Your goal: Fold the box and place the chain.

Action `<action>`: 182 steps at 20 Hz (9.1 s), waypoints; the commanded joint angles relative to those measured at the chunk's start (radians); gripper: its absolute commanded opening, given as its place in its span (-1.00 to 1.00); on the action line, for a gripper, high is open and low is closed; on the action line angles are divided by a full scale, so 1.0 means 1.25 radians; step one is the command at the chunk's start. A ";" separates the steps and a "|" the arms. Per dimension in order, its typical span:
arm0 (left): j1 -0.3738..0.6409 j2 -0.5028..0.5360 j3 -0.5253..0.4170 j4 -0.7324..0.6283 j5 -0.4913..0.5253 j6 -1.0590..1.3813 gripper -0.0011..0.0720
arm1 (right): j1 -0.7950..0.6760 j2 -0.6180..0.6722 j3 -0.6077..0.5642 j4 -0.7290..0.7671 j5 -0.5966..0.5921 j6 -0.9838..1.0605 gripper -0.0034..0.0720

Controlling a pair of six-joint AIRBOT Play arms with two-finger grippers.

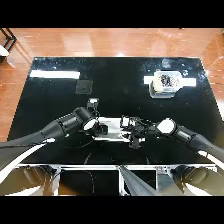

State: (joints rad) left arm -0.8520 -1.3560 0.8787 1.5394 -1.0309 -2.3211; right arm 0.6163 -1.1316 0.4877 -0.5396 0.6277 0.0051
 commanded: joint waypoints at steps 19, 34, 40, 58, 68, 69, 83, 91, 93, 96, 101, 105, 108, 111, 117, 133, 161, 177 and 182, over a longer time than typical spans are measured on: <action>0.000 0.000 0.001 -0.002 0.010 0.002 -0.90 | -0.158 0.155 0.000 -0.223 0.190 0.707 -0.86; 0.000 -0.009 0.001 -0.003 0.013 0.011 -0.90 | -0.465 0.148 -0.136 -0.246 0.305 1.184 -0.86; 0.000 -0.020 0.001 -0.004 0.010 0.011 -0.90 | -0.334 0.074 -0.135 -0.085 0.207 1.112 -0.85; 0.000 -0.020 0.001 -0.004 0.004 0.018 -0.90 | -0.162 0.074 -0.005 0.021 0.228 1.123 0.51; 0.000 -0.020 0.001 -0.002 0.004 0.018 -0.90 | 0.003 0.074 0.044 -0.277 0.048 1.442 0.24; 0.000 -0.020 0.001 -0.002 0.004 0.018 -0.90 | 0.008 0.073 0.051 -0.319 0.046 1.483 0.24; 0.000 -0.023 0.001 -0.002 0.007 0.032 -0.90 | 0.153 -0.005 0.156 -0.610 0.101 1.784 0.23; 0.000 -0.023 0.001 -0.002 0.007 0.032 -0.90 | 0.219 -0.104 0.293 -0.786 0.281 1.902 0.03; 0.000 -0.023 0.001 -0.002 0.007 0.032 -0.90 | 0.219 -0.125 0.313 -0.784 0.295 1.909 0.03; 0.000 -0.023 0.001 -0.002 0.008 0.032 -0.90 | 0.219 -0.162 0.343 -0.784 0.324 1.912 -0.11; 0.000 -0.023 0.001 -0.003 0.008 0.032 -0.90 | 0.219 -0.192 0.351 -0.781 0.366 1.928 -0.11; -0.001 -0.023 0.001 -0.006 0.007 0.032 -0.90 | 0.219 -0.195 0.351 -0.781 0.349 1.941 -0.29; -0.001 -0.023 0.001 -0.006 0.007 0.032 -0.90 | 0.219 -0.196 0.351 -0.781 0.341 1.941 -0.29; -0.001 -0.023 0.001 -0.006 0.007 0.032 -0.90 | 0.219 -0.203 0.351 -0.781 0.339 1.941 -0.29; -0.001 -0.023 0.001 -0.006 0.007 0.032 -0.90 | 0.219 -0.208 0.351 -0.781 0.325 1.941 -0.29; -0.001 -0.023 0.001 -0.006 0.007 0.032 -0.90 | 0.239 -0.218 0.351 -0.778 0.304 1.937 -0.85; -0.001 -0.023 0.001 -0.006 0.004 0.032 -0.90 | 0.238 -0.242 0.411 -0.793 0.363 1.896 -0.31; -0.001 -0.023 0.001 -0.009 0.007 0.032 -0.90 | 0.238 -0.231 0.411 -0.785 0.385 1.866 0.22; -0.001 -0.023 0.001 -0.009 0.007 0.032 -0.90 | 0.235 -0.123 0.411 -0.812 0.497 1.751 0.22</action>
State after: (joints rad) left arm -0.8528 -1.3849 0.8799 1.5314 -1.0248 -2.2799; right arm 0.9112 -1.3544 1.0004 -1.5299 1.1599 2.2719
